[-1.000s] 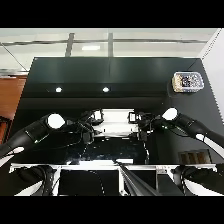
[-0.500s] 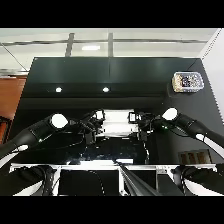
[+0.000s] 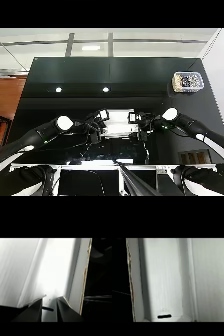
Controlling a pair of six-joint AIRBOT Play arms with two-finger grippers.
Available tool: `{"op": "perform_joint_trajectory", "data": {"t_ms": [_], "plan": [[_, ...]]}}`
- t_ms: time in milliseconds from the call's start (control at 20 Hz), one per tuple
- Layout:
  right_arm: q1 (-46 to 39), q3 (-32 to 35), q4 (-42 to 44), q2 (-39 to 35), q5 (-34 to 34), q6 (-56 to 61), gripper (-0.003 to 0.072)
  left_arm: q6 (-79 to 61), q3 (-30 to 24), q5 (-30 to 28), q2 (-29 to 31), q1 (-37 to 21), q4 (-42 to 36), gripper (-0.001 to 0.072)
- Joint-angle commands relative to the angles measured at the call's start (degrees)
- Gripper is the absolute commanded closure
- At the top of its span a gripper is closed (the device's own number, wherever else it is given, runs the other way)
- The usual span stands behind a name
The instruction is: Fold the box and place the chain.
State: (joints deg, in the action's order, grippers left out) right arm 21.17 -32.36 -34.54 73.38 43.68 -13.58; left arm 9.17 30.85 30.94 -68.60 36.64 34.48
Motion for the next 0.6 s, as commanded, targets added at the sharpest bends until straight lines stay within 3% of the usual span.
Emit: {"op": "perform_joint_trajectory", "data": {"t_ms": [0, 50, 100, 150, 200, 250, 450, 500, 550], "plan": [[0.07, 0.00, 0.07, 0.04, 0.02, 0.09, 0.0455, 0.00, 0.07, -1.09, -1.27, 1.11, -1.14, 0.0502], [0.07, 0.00, 0.07, 0.04, 0.02, 0.09, 0.0454, 0.00, 0.09, -1.07, -1.25, 1.11, -1.11, 0.0593], [0.07, 0.00, 0.07, 0.04, 0.02, 0.09, 0.0454, 0.00, 0.09, -0.96, -1.25, 1.11, -1.11, 0.0609], [0.07, 0.00, 0.07, 0.04, 0.00, 0.09, 0.0454, 0.00, 0.09, -0.98, -1.25, 1.11, -1.11, 0.0592], [0.07, 0.00, 0.07, 0.04, 0.02, 0.09, 0.0454, 0.00, 0.09, -1.14, -1.25, 1.11, -1.11, 0.0475], [0.07, 0.00, 0.07, 0.04, 0.02, 0.09, 0.0455, 0.00, 0.09, -1.14, -1.25, 1.11, -1.11, 0.0424], [0.07, 0.00, 0.07, 0.04, 0.00, 0.09, 0.0455, 0.00, 0.09, -0.85, -1.25, 1.11, -1.01, 0.0417], [0.07, 0.00, 0.07, 0.04, 0.02, 0.09, 0.0454, 0.00, 0.09, -0.63, -1.25, 1.11, -0.83, 0.0432], [0.07, 0.00, 0.07, 0.04, 0.02, 0.09, 0.0454, 0.00, 0.09, -0.61, -1.25, 1.11, -0.83, 0.0496]]}}
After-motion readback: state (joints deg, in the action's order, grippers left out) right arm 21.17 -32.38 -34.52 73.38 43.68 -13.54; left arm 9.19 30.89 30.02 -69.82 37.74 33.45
